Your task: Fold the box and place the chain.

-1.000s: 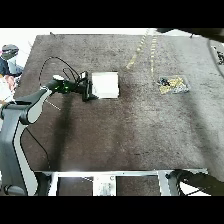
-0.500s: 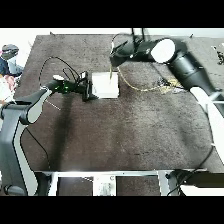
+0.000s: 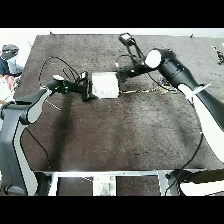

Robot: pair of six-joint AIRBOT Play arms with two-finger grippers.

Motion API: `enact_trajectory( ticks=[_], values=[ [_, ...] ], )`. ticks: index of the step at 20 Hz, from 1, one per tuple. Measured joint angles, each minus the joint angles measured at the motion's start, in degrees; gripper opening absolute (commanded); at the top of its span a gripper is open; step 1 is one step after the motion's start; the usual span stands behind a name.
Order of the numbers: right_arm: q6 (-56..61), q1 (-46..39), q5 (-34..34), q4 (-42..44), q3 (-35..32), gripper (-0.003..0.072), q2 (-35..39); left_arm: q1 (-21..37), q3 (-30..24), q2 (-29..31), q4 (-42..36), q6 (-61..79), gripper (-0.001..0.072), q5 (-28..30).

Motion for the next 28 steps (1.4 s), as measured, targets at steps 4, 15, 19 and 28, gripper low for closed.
enact_trajectory(
  ticks=[4, 15, 19, 28],
  values=[
    [7.30, -10.45, -2.91, 0.33, -12.72, 0.0329, 4.70, 0.00, 0.00, 0.02, 0.02, 0.00, 0.0276, 0.00],
    [20.83, -22.84, -24.57, 7.45, -26.51, 0.0419, -0.57, 0.00, 0.00, 0.02, 0.02, 0.00, 0.0276, -0.02],
    [21.46, -23.04, -30.40, 11.37, -25.51, 0.0234, -4.02, 0.00, 0.00, 0.00, 0.02, 0.00, 0.0276, 0.00],
    [17.94, -18.56, -33.07, 14.49, -21.99, 0.0012, -2.40, 0.00, 0.00, 0.02, 0.00, 0.00, 0.0276, 0.00]
  ],
)
